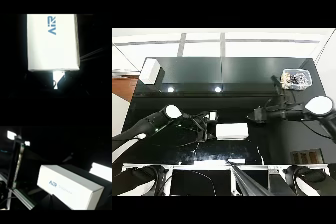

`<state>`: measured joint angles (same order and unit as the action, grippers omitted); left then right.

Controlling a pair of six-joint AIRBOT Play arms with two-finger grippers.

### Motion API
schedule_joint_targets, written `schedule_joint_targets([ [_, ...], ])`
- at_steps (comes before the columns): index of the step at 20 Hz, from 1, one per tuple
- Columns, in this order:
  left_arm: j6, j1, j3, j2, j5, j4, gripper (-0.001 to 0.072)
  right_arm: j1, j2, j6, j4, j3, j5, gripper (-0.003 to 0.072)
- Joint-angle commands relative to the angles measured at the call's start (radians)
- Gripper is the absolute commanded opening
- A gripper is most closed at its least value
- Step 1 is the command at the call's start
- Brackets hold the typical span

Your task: Fold the box and place the chain.

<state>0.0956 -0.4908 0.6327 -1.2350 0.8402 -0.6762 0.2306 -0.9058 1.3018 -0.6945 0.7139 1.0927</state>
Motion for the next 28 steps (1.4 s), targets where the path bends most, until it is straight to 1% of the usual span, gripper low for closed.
schedule_joint_targets([
  [1,-0.109,0.004,0.001,0.109,0.003,-0.108,0.0712,-0.099,0.059,0.002,-0.015,0.009,0.054,0.0039],
  [4,-0.254,0.011,0.002,0.22,-0.002,-0.125,0.0713,-0.184,0.079,0.003,-0.091,0.009,0.08,0.0039],
  [6,-0.331,-0.021,0.023,0.238,-0.007,-0.109,0.0712,-0.23,0.079,0.004,-0.123,0.009,0.069,0.0039],
  [8,-0.452,-0.074,0.059,0.198,-0.053,-0.116,0.0711,-0.262,0.079,0.004,-0.128,0.009,0.047,0.0039],
  [11,-0.471,-0.155,0.13,0.084,-0.119,-0.124,0.0709,-0.301,0.079,0.004,-0.153,0.009,0.057,0.0039],
  [15,-0.471,-0.246,0.233,-0.05,-0.122,-0.15,0.0709,-0.351,0.079,0.003,-0.156,0.009,0.097,0.0039],
  [18,-0.489,-0.272,0.257,-0.083,-0.121,-0.151,0.0709,-0.355,0.079,0.003,-0.163,0.009,0.1,0.004],
  [22,-0.49,-0.274,0.256,-0.1,-0.041,-0.179,0.0709,-0.355,0.079,0.003,-0.178,0.009,0.1,0.0039],
  [25,-0.517,-0.277,0.256,-0.101,-0.055,-0.224,0.0709,-0.355,0.079,0.003,-0.178,0.009,0.099,0.0039],
  [28,-0.525,-0.277,0.256,-0.1,-0.051,-0.232,0.0709,-0.355,0.079,0.003,-0.178,0.009,0.099,0.0039],
])
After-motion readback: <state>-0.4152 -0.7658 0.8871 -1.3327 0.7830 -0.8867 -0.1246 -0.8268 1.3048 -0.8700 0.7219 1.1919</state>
